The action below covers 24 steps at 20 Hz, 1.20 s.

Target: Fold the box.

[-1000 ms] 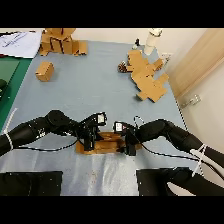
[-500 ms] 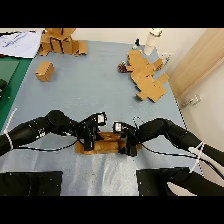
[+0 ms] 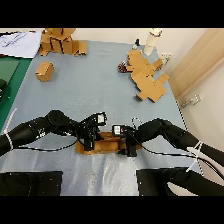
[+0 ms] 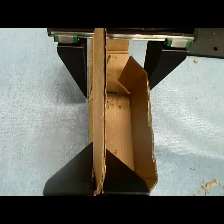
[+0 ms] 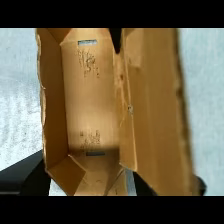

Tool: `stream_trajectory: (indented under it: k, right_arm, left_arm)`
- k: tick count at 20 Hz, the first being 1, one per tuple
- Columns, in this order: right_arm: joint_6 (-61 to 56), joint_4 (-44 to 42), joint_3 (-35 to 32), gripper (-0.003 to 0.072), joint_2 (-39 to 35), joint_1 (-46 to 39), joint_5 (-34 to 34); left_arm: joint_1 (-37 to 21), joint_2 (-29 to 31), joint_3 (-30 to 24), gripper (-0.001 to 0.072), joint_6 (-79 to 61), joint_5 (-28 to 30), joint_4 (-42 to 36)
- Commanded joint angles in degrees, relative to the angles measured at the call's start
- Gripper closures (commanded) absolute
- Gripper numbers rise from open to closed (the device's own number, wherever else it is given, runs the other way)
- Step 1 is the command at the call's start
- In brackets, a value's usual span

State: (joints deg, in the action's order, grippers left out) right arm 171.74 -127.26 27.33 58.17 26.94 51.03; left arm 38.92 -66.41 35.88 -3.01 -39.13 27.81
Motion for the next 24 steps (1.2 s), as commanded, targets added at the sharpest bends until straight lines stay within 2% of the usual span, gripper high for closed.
stream_trajectory:
  k: [1,10,15,24]
  right_arm:
    - [0.42,-0.07,-0.2,-0.0025,0.09,0.33,-0.07]
    - [0.39,-0.37,-0.24,-0.0024,1.79,0.35,-1.95]
    - [0.42,-0.66,-0.22,-0.0023,3.58,2.95,-5.14]
    - [0.42,0.44,-0.28,0.0009,3.89,3.41,-4.87]
  left_arm:
    - [0.02,-0.02,0.02,0.0697,0.0,0.0,0.0]
    - [0.02,-0.02,0.02,0.0697,0.0,0.0,0.0]
    - [0.02,-0.02,0.02,0.0697,0.0,0.02,0.0]
    - [0.02,-0.02,0.02,0.0696,0.0,0.02,0.0]
